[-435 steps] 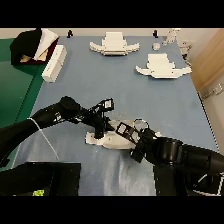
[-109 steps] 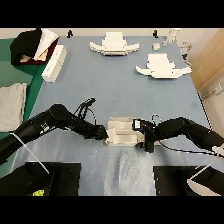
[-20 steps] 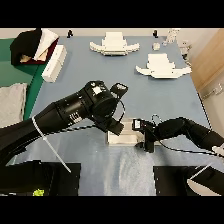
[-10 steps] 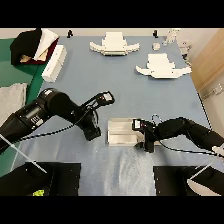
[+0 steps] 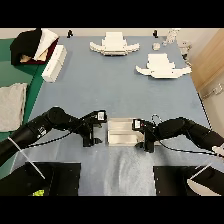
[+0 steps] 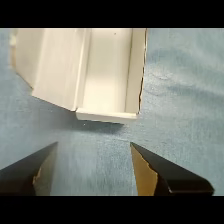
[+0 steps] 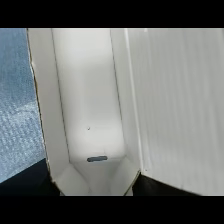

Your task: Fold the box.

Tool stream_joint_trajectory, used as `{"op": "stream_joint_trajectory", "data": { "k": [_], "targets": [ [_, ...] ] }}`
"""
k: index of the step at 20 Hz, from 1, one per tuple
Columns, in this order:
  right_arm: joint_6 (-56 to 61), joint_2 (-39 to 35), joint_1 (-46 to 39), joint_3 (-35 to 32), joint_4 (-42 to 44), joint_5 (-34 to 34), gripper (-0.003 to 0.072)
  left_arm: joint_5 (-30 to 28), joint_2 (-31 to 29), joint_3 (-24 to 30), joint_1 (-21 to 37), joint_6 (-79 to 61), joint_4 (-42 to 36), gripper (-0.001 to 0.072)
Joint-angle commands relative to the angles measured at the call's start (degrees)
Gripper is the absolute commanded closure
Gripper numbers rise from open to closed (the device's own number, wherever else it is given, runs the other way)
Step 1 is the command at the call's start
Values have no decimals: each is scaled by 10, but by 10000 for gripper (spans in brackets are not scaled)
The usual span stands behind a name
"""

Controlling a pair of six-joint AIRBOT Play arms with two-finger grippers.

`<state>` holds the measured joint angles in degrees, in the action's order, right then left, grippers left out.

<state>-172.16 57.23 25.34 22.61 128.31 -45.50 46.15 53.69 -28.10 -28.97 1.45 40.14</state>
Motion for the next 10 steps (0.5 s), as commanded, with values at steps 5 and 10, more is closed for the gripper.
{"op": "stream_joint_trajectory", "data": {
  "k": [5,10],
  "targets": [
    [0,0,0,0,0,0,177,-18,72,21,-10,-160,-138,17],
    [0,0,0,0,0,0,177,-42,76,21,-37,-153,-147,17]
  ]
}}
